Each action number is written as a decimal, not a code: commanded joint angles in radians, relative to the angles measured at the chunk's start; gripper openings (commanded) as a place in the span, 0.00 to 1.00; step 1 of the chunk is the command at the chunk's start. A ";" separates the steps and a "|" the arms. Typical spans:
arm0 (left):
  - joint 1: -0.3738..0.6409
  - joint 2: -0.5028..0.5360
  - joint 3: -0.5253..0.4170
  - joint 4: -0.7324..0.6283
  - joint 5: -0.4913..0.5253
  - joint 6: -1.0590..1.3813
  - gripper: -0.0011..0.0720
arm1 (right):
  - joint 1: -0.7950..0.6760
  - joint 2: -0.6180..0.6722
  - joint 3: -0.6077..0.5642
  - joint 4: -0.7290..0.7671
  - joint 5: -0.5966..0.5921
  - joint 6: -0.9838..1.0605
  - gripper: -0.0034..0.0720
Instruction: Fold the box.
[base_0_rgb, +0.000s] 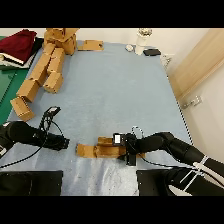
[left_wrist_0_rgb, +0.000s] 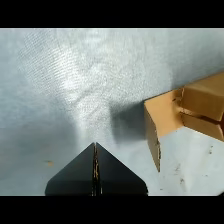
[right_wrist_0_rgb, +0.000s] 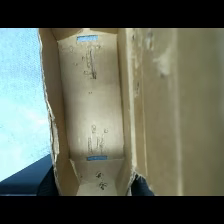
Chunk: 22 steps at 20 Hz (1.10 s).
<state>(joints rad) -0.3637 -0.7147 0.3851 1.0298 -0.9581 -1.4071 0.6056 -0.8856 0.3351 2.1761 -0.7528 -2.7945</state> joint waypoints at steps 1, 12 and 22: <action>-0.018 -0.036 -0.039 -0.096 0.019 0.010 0.03 | 0.001 0.000 0.000 0.000 0.000 0.000 0.72; -0.239 -0.167 -0.039 -0.286 0.227 -0.027 0.03 | 0.001 0.000 0.000 0.000 0.000 0.000 0.72; -0.270 -0.172 -0.039 -0.249 0.232 -0.115 0.03 | 0.001 0.000 0.000 0.000 0.000 0.000 0.72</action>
<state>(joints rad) -0.6308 -0.8902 0.3458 0.7658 -0.7109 -1.4975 0.6056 -0.8856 0.3351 2.1765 -0.7528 -2.7945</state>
